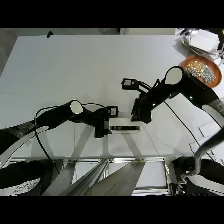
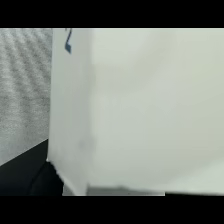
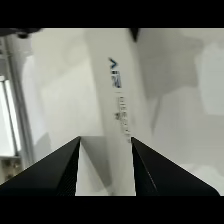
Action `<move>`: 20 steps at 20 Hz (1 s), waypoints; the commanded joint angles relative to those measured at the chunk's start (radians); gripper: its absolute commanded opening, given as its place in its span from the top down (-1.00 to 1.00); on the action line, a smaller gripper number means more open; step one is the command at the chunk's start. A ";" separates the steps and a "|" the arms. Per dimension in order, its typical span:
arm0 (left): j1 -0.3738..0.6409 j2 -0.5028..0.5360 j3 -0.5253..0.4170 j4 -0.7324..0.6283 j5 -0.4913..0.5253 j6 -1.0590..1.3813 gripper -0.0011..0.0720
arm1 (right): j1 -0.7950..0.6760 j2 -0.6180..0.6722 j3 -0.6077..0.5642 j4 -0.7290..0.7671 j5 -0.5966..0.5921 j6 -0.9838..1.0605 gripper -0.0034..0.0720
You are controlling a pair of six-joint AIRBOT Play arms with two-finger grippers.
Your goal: Fold the box and place the chain.
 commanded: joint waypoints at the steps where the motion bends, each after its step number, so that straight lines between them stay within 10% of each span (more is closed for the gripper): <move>1: 0.000 0.001 0.000 0.000 0.000 0.000 0.19 | 0.057 -0.002 0.000 -0.006 0.018 -0.008 -0.06; 10: 0.000 0.001 0.000 0.000 0.000 0.000 0.19 | 0.139 -0.002 -0.002 -0.129 -0.113 0.054 -0.16; 20: 0.000 0.001 0.000 0.000 0.000 0.000 0.19 | 0.141 0.002 -0.015 -0.154 -0.131 0.101 0.24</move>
